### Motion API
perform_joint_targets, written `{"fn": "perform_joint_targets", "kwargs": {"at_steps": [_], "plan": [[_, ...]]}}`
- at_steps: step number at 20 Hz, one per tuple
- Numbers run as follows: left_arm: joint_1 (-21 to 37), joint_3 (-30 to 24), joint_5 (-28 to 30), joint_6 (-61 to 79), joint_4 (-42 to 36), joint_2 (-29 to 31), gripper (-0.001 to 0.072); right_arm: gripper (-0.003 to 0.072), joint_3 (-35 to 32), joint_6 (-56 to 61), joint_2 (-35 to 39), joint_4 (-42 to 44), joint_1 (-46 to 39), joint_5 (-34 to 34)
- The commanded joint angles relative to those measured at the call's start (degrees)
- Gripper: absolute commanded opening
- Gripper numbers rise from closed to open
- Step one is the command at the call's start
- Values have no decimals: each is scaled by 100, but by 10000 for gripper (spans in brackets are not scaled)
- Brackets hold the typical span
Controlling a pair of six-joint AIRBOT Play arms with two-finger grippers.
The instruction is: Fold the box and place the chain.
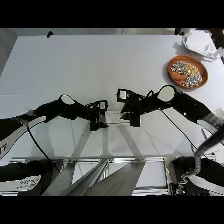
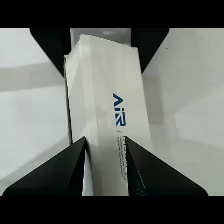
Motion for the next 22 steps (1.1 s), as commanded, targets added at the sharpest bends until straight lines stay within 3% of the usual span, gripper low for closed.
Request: {"fn": "perform_joint_targets", "kwargs": {"at_steps": [1,7,22], "plan": [[0,0,0,-4,-2,4,336,259,-7,0,4,0,107,17],[2,0,0,-4,0,4,336,240,-7,297,7,-238,105,-376],[2,0,0,-4,0,4,336,239,-7,295,13,-407,105,-354]]}}
